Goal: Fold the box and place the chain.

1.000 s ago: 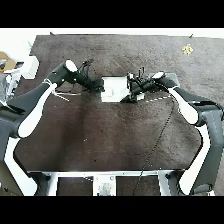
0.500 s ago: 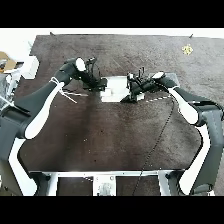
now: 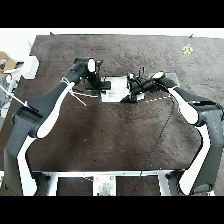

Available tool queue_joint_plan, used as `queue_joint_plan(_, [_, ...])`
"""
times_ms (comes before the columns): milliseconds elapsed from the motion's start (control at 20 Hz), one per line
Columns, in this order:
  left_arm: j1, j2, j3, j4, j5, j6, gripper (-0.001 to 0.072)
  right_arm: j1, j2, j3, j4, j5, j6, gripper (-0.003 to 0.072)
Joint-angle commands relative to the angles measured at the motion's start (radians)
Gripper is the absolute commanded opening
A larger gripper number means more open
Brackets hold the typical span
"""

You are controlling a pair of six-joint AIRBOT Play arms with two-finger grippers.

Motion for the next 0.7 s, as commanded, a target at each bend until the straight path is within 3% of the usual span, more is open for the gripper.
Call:
queue_joint_plan(0, [-0.053, -0.02, 0.047, 0.203, -0.058, -0.115, 0.028, 0.001, 0.0, 0.0, 0.0, 0.0, 0.0, 0.0386])
queue_joint_plan(300, [-0.108, -0.052, 0.067, 0.333, -0.024, -0.211, 0.0271, 0.001, 0.0, 0.0, 0.0, 0.0, 0.0, 0.0386])
queue_joint_plan(650, [-0.115, -0.082, 0.067, 0.366, -0.01, -0.299, 0.027, 0.001, 0.0, 0.0, 0.0, 0.0, 0.0, 0.0386])
